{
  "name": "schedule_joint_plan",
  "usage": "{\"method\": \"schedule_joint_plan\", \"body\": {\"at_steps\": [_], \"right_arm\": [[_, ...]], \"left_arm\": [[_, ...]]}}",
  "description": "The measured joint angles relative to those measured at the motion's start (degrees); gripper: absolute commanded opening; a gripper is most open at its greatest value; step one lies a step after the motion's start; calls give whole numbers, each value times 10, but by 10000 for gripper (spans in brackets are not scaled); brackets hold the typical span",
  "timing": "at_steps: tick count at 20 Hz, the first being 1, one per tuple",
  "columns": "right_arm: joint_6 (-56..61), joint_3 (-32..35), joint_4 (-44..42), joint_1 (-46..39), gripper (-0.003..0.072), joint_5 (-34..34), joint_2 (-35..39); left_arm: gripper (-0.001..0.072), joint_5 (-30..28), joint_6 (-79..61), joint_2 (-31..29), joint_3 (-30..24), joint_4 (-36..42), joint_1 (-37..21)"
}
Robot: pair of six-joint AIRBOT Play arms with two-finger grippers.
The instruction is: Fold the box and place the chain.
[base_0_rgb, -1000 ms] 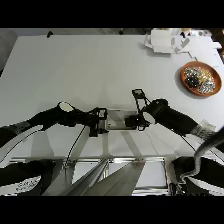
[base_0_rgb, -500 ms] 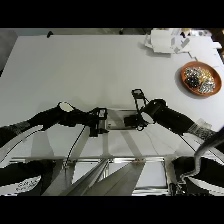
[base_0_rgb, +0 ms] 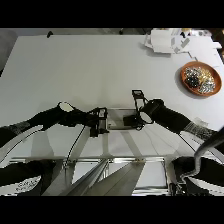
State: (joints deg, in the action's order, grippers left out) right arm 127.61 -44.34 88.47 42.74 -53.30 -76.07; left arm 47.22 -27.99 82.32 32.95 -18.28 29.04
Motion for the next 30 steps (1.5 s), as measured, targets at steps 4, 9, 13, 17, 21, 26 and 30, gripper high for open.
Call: {"method": "schedule_joint_plan", "body": {"at_steps": [4,9,13,17,21,26,30], "right_arm": [[-4,0,-3,1,215,9,-2],[2,0,-1,0,16,11,-2],[-6,0,-1,0,212,14,-2],[-18,2,6,0,322,-4,9],[-59,1,9,0,422,-30,66],[-147,-2,10,-1,536,-71,191],[-225,-37,12,-56,357,-109,256]], "left_arm": [[139,-3,-3,0,0,-5,0],[138,-2,2,0,0,1,0],[139,-3,-1,0,0,-1,0],[138,-3,-3,0,0,-4,0],[138,-2,-2,0,0,-3,0],[138,-2,-1,0,0,-2,0],[138,-2,-1,0,0,-2,0]]}}
